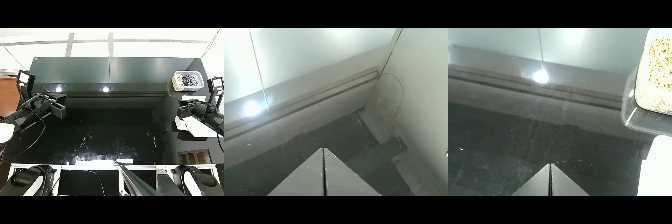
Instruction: Fold the box and place the chain.
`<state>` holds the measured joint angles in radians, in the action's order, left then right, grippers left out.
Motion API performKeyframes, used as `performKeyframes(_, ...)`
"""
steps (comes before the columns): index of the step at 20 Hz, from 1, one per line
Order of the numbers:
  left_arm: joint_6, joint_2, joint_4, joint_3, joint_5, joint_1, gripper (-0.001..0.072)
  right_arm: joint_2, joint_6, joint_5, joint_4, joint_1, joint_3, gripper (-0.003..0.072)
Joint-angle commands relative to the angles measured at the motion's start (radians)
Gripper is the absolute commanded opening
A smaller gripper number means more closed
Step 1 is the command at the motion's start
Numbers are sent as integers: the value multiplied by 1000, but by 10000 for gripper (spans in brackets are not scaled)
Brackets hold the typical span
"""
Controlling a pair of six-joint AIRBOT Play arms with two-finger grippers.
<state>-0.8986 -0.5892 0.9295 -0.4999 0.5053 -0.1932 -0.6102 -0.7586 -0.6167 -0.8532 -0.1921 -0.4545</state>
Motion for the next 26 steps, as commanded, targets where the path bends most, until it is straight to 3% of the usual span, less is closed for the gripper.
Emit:
performKeyframes(1, 0, 1, 0, 0, 0, 0, 29, 1, 0, 0, 0, 1, 0, 16)
performKeyframes(13, 0, 0, 0, 0, -2, 0, 29, 1, 0, 0, 0, 1, 0, 15)
performKeyframes(17, 1, 0, 1, 0, -57, 0, 29, 1, 0, 5, 75, 1, 0, 16)
performKeyframes(19, 1, 0, 0, 0, -122, 0, 29, 1, 0, 91, 97, 1, 0, 16)
performKeyframes(21, 0, -3, -8, 0, -183, -1, 29, -4, -24, 288, 28, -18, 0, 17)
performKeyframes(22, 0, -5, -32, 0, -206, -2, 29, -18, -94, 409, -12, -56, -1, 76)
performKeyframes(23, 0, -6, -56, 0, -229, -2, 29, -50, -159, 484, -22, -129, -9, 342)
performKeyframes(24, 0, -6, -69, 0, -238, -2, 29, -97, -177, 478, -21, -214, -25, 667)
performKeyframes(25, 0, -8, -79, 0, -236, -2, 80, -163, -172, 414, -38, -308, -50, 714)
performKeyframes(26, 0, -12, -79, 0, -236, -2, 350, -236, -174, 315, -74, -402, -84, 715)
